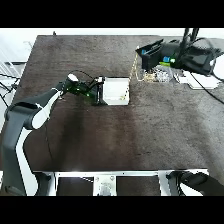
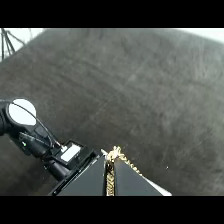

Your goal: Fold the box and place the chain.

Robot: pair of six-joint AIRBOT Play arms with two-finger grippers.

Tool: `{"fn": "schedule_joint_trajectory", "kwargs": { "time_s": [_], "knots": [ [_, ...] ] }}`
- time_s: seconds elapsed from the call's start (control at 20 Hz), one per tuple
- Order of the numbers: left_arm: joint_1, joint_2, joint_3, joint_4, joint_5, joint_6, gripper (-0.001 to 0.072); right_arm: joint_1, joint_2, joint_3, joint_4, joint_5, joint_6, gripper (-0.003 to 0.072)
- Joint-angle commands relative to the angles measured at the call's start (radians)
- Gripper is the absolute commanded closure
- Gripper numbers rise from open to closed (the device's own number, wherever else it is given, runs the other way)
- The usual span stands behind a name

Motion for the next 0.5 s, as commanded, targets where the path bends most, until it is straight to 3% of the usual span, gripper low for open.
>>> {"fn": "schedule_joint_trajectory", "kwargs": {
  "time_s": [0.0,0.45],
  "knots": [
    [0.0,0.0,0.0,0.0,-0.001,0.0,0.0176,0.027,-0.017,-0.054,-0.012,-0.052,0.053,0.0676],
    [0.0,0.0,0.0,0.0,-0.001,0.0,0.0177,0.1,-0.167,-0.071,0.019,-0.099,0.108,0.0675]
  ]
}}
